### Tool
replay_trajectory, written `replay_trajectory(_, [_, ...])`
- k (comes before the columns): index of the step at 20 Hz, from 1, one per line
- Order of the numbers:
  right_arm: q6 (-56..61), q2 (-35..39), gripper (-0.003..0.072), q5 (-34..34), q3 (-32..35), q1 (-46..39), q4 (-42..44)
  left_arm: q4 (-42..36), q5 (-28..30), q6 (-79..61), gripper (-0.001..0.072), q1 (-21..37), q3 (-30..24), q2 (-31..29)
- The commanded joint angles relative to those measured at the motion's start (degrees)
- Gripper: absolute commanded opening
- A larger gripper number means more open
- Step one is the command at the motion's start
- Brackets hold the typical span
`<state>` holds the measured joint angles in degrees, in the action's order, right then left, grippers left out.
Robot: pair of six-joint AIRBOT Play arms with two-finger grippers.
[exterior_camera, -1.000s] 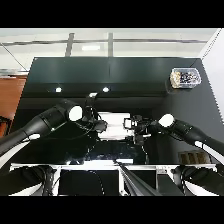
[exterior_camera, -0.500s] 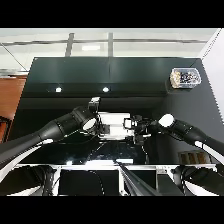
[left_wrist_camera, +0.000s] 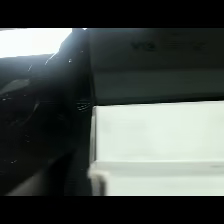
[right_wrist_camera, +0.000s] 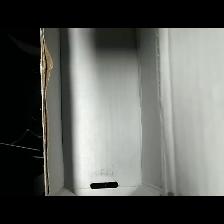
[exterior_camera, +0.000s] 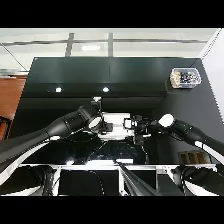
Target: Fold the box and place the chain.
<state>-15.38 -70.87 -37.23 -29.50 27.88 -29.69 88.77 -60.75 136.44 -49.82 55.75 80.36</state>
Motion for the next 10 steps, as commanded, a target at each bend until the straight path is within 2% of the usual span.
replay_trajectory(1, [0.02, -0.02, 0.0016, -0.02, 0.00, 0.02, 0.02, -1.20, -1.55, 0.09, 0.0271, -0.11, 0.76, 0.50])
replay_trajectory(2, [0.02, -0.02, 0.0016, -0.02, 0.00, 0.00, 0.02, -1.22, -1.46, 0.11, 0.0208, -0.09, 0.76, 0.50])
replay_trajectory(3, [0.02, -0.02, 0.0016, -0.02, 0.00, 0.00, 0.02, -1.18, -1.25, 0.11, 0.0023, -0.04, 0.76, 0.50])
replay_trajectory(7, [0.02, -0.02, 0.0016, -0.02, 0.00, 0.02, 0.02, -1.09, -1.40, 0.37, 0.0023, -0.04, 0.76, 0.50])
replay_trajectory(8, [0.02, -0.02, 0.0016, -0.02, 0.00, 0.00, 0.02, -1.09, -1.44, 0.35, 0.0048, -0.04, 0.81, 0.50])
replay_trajectory(10, [0.02, -0.02, 0.0016, -0.02, 0.00, 0.02, 0.02, -1.07, -1.27, 0.42, 0.0406, -0.04, 0.83, 0.50])
